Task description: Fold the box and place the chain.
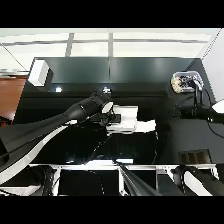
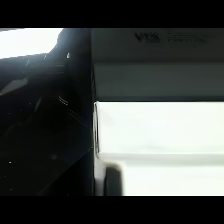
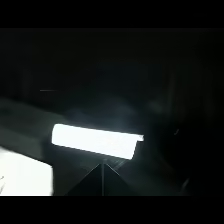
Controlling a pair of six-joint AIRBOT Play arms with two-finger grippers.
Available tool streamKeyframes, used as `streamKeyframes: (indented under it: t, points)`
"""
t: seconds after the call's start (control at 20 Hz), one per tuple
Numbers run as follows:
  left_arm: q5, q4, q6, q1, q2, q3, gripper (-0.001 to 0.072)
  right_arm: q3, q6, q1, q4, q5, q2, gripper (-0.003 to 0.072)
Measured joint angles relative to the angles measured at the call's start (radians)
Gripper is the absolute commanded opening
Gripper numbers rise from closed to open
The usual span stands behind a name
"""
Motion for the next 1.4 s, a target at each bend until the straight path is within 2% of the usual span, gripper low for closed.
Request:
streamKeyframes:
  t: [0.15, 0.3, 0.5, 0.6, 0.65, 0.85, 1.05, 1.1, 1.3, 1.35, 1.4]
  points:
    - [0.016, -0.002, -0.016, 0.000, 0.000, 0.000, 0.0025, -0.065, 0.095, -0.018, 0.014, 0.011, -0.018, 0.0012]
    - [0.024, -0.003, -0.022, 0.000, 0.000, 0.000, 0.0025, -0.092, 0.134, 0.048, 0.052, 0.034, -0.087, 0.0012]
    - [0.028, -0.005, -0.025, 0.000, 0.000, 0.000, 0.0026, -0.096, 0.075, 0.151, 0.217, 0.048, -0.187, 0.0030]
    - [0.028, -0.005, -0.026, 0.000, 0.000, 0.000, 0.0026, -0.073, 0.038, 0.174, 0.278, 0.056, -0.210, 0.0509]
    - [0.028, -0.006, -0.026, 0.000, 0.000, 0.000, 0.0026, -0.055, 0.026, 0.179, 0.296, 0.069, -0.217, 0.0593]
    - [0.028, -0.006, -0.026, 0.000, 0.000, 0.000, 0.0026, 0.040, 0.001, 0.188, 0.316, 0.163, -0.231, 0.0593]
    - [0.029, -0.006, -0.026, 0.000, 0.000, 0.000, 0.0026, 0.085, 0.005, 0.223, 0.321, 0.229, -0.234, 0.0584]
    - [0.030, -0.006, -0.027, 0.000, 0.000, 0.000, 0.0026, 0.089, 0.016, 0.239, 0.324, 0.232, -0.235, 0.0481]
    - [0.031, -0.006, -0.027, 0.000, 0.000, 0.000, 0.0026, 0.108, 0.064, 0.332, 0.323, 0.202, -0.235, 0.0474]
    - [0.031, -0.006, -0.027, 0.000, 0.000, 0.000, 0.0026, 0.115, 0.081, 0.357, 0.321, 0.187, -0.235, 0.0382]
    - [0.029, -0.005, -0.027, 0.000, 0.000, 0.000, 0.0026, 0.122, 0.098, 0.380, 0.310, 0.173, -0.235, 0.0367]
